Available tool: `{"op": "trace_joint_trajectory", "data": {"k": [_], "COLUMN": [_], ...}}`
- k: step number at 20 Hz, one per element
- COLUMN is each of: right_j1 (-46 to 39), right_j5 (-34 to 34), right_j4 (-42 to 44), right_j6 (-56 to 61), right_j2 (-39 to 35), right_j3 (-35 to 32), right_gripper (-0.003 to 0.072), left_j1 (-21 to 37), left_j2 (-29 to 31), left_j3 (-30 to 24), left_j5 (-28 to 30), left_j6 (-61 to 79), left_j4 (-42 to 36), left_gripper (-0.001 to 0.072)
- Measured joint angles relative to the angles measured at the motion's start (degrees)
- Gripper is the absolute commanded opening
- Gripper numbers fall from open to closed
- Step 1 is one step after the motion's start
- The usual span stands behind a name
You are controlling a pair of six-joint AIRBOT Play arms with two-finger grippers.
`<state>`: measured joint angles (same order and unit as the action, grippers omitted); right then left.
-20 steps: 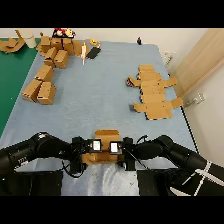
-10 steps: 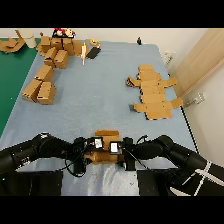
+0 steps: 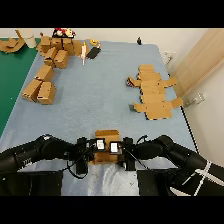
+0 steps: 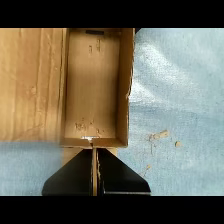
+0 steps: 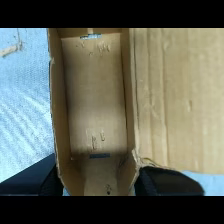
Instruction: Fold the box.
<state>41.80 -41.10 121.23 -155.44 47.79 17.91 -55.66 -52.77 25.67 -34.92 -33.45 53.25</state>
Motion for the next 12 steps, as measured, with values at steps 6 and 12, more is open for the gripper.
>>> {"op": "trace_joint_trajectory", "data": {"k": [6,12], "right_j1": [0.0,0.0], "right_j5": [0.0,0.1], "right_j4": [0.0,0.0], "right_j6": [0.0,0.0], "right_j2": [0.0,0.0], "right_j3": [0.0,0.0], "right_gripper": [0.0503,0.0503], "left_j1": [-0.1,-0.1], "left_j2": [-1.0,-1.2], "left_j3": [0.0,0.0], "left_j5": [2.8,3.8], "left_j6": [0.0,0.0], "left_j4": [-0.6,-2.2], "left_gripper": [0.0053,0.0385]}}
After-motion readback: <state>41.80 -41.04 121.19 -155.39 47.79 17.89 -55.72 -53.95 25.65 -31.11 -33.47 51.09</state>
